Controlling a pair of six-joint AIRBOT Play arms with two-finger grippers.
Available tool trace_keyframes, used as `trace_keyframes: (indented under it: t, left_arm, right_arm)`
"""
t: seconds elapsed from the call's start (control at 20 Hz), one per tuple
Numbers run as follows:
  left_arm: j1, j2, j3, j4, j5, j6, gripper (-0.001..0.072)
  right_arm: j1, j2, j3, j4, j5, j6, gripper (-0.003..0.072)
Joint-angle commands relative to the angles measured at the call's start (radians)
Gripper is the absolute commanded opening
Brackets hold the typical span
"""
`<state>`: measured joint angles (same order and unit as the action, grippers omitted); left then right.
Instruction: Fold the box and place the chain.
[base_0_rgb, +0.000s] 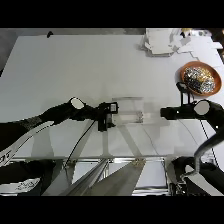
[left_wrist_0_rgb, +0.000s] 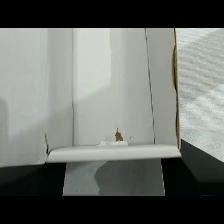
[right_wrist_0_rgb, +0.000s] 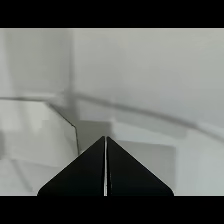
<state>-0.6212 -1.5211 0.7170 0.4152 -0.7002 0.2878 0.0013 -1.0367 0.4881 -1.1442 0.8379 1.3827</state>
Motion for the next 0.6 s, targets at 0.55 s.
trace_keyframes:
  t: [0.55]
  left_arm:
    - [0.000,0.001,0.000,0.000,0.000,0.000,0.0272]
  right_arm:
    - [0.061,-0.085,0.000,0.355,0.092,-0.209,0.0196]
